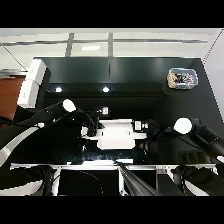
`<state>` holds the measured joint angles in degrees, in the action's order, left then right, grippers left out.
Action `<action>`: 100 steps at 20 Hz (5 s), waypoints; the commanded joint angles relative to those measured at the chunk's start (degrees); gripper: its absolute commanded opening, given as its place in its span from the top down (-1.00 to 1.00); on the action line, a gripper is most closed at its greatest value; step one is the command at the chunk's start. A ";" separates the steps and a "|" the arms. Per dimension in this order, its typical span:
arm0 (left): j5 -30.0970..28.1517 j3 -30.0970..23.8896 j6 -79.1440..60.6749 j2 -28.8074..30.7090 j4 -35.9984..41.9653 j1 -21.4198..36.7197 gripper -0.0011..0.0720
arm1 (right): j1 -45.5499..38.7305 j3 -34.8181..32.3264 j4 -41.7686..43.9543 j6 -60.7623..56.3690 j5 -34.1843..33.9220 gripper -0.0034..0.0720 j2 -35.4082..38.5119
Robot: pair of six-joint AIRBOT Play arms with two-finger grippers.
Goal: Fold the box and place the chain.
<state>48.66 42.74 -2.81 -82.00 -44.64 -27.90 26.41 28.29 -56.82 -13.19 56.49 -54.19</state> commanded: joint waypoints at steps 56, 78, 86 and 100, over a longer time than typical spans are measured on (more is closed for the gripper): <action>-0.04 0.07 0.02 0.04 -0.07 0.00 0.89 | 17.05 -0.52 -1.22 -6.58 -14.36 -0.97 -2.45; -0.17 0.07 0.02 0.04 0.17 -0.02 0.89 | 8.15 0.44 -1.73 -13.44 -18.18 -0.97 3.69; -0.24 0.07 0.02 0.04 0.17 -0.02 0.89 | 5.38 0.31 7.04 -5.66 -18.03 -0.97 1.81; -0.37 0.07 0.02 0.04 0.17 0.00 0.89 | 3.65 0.31 18.05 17.00 -14.19 -0.97 -9.25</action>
<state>48.38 42.74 -2.83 -82.00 -44.47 -27.90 30.37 28.62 -40.10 -2.13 41.67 -61.25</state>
